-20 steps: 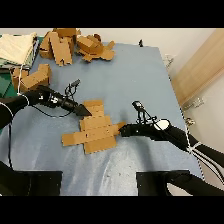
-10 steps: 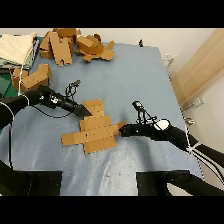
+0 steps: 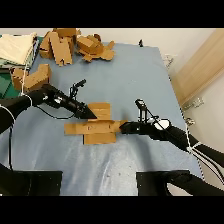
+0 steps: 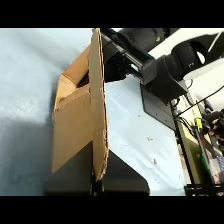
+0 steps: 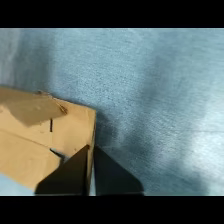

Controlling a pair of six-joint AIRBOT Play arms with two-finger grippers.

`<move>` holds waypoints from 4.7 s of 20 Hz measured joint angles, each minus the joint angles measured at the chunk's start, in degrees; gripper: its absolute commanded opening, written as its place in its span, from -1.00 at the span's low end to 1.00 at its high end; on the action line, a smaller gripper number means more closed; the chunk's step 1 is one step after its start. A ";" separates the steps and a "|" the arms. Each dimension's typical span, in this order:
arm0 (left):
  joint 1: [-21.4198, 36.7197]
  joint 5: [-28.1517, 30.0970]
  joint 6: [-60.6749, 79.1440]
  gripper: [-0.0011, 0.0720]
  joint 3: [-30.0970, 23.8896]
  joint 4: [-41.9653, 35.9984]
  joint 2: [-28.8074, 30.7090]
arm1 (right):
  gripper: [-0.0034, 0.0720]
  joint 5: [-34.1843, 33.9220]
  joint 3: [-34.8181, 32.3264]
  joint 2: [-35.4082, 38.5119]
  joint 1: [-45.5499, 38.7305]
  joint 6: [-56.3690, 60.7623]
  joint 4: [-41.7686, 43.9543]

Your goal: Fold the box.

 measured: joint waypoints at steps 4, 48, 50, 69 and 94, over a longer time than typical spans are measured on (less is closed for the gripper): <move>-0.85 0.57 3.45 -0.94 0.20 -0.17 0.33 | -0.53 -1.05 0.04 0.20 0.00 1.75 0.39; 0.52 1.90 7.65 -0.94 0.22 3.82 0.37 | -0.48 16.02 9.88 8.33 47.17 70.05 -85.46; 0.55 1.86 7.65 -0.94 0.22 3.80 0.37 | -0.48 17.51 9.90 5.49 50.12 73.00 -90.14; 0.48 1.88 7.65 -0.94 0.22 3.78 0.37 | -0.26 11.21 10.03 -0.66 53.48 72.81 -86.90; 0.48 1.84 7.65 -0.94 0.22 3.82 0.37 | -0.27 10.43 12.26 -6.56 54.99 61.40 -99.82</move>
